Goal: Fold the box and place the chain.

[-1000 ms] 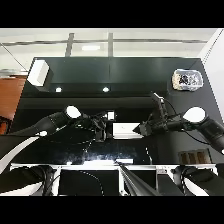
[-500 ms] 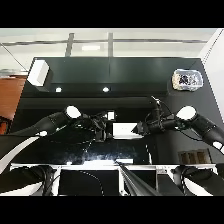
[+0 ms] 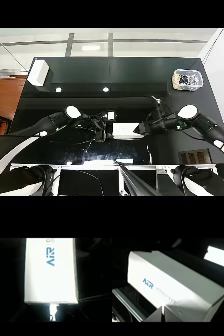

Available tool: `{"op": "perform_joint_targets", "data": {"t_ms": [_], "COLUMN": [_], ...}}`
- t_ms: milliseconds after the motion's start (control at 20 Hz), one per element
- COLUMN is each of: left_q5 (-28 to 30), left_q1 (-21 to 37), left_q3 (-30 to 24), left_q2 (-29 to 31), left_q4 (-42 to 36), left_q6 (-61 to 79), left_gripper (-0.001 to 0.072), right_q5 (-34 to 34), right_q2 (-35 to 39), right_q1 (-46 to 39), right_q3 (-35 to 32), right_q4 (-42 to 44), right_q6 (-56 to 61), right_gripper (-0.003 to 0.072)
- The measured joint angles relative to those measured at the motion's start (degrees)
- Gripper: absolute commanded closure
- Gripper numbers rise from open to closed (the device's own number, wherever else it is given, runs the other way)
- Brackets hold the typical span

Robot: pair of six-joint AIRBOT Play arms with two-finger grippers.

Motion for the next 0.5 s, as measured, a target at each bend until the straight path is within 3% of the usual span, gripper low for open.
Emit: {"op": "perform_joint_targets", "data": {"t_ms": [250, 500], "left_q5": [-0.8, -5.1], "left_q1": [2.1, 2.3], "left_q3": [0.0, 2.8], "left_q2": [6.4, 11.3], "left_q4": [6.0, 11.4], "left_q6": [-6.7, -19.0], "left_gripper": [0.0, 0.0002], "right_q5": [7.3, 8.3], "right_q2": [7.1, 10.9], "right_q1": [-11.7, -24.0], "right_q3": [4.0, 5.0], "right_q4": [-0.7, -2.3], "right_q6": [-1.5, -2.0], "right_gripper": [0.0641, 0.0641]}}
